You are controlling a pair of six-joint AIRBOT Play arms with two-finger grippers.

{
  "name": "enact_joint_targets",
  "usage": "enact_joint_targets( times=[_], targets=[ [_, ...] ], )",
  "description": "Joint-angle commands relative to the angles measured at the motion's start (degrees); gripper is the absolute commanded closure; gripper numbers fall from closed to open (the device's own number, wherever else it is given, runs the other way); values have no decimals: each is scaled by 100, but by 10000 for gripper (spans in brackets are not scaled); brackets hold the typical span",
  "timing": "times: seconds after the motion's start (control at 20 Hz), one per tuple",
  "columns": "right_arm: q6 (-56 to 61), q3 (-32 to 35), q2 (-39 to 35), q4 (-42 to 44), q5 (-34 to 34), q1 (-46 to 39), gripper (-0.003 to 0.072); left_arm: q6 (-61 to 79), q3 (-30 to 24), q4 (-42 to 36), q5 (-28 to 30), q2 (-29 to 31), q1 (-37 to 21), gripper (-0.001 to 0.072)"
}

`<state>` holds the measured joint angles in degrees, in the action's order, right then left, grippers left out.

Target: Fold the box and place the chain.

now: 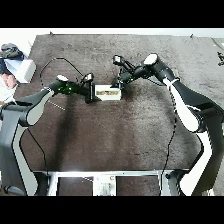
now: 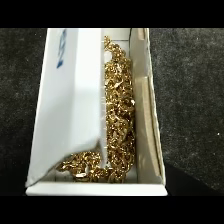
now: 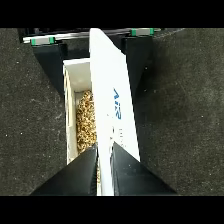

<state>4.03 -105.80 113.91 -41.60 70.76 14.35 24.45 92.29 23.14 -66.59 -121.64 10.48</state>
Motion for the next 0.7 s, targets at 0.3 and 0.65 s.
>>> enact_joint_targets(
  times=[0.3,0.65],
  targets=[
    [227,11,4,-372,299,11,607,2,2,2,0,-2,-7,357],
    [245,11,87,-437,448,15,608,0,2,0,0,-2,-7,357]
  ],
)
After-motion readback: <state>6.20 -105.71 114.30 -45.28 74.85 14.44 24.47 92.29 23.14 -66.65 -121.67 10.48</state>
